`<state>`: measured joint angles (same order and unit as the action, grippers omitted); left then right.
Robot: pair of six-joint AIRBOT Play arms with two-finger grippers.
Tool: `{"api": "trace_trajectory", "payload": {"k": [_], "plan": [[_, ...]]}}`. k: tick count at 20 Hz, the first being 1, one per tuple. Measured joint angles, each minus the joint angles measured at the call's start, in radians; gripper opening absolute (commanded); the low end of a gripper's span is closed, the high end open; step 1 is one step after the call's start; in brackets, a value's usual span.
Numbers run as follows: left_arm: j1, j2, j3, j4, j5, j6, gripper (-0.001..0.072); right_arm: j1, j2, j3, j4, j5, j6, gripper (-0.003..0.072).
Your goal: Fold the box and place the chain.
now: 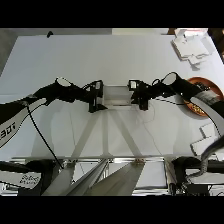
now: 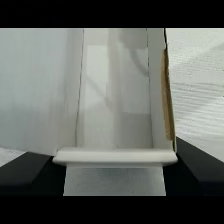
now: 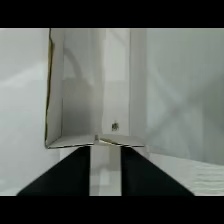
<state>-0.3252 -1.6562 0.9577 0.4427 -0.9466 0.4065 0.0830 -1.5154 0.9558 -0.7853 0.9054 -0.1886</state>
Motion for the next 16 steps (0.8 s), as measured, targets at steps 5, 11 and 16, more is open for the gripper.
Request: {"api": "trace_trajectory", "payload": {"k": [5, 11, 16], "plan": [[0.000, 0.000, 0.000, 0.000, -0.001, 0.000, 0.0258, 0.006, -0.004, 0.000, 0.026, 0.016, 0.000, 0.0123], [0.000, 0.000, 0.000, -0.001, 0.001, 0.000, 0.0258, 0.006, -0.005, 0.000, 0.055, 0.021, 0.000, 0.0492], [0.000, 0.000, 0.000, -0.001, 0.001, 0.000, 0.0258, 0.006, -0.005, 0.000, 0.063, 0.023, 0.000, 0.0470]]}}
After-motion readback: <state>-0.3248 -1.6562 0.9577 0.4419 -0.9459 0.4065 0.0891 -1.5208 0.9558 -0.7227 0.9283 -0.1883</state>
